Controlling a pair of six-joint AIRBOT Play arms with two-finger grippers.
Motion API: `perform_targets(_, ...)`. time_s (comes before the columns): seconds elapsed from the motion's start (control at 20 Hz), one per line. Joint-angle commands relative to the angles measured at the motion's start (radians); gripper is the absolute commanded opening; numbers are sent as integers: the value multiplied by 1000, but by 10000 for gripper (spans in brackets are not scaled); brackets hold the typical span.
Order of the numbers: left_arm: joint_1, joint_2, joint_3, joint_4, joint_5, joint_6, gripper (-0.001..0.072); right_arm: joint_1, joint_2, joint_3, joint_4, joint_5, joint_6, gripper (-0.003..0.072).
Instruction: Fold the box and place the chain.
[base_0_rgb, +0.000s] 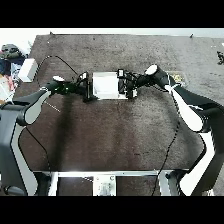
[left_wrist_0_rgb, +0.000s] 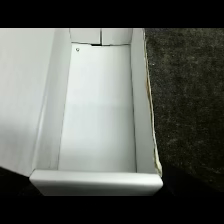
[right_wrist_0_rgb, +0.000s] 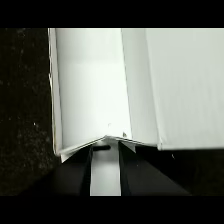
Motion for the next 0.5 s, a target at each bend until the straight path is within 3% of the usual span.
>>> perform_targets(0.0,0,-1,0,0,0,0,299,32,-1,0,9,-13,0,194)
perform_targets(0.2,0,-1,0,0,0,0,299,45,-1,-1,8,-81,0,206)
perform_targets(0.25,0,-1,0,0,0,0,299,44,-1,-1,8,-85,0,350)
perform_targets(0.3,0,-1,0,0,0,0,298,44,-1,-1,9,-84,0,445)
perform_targets(0.45,0,-1,0,0,0,0,299,44,-1,-1,7,-80,0,445)
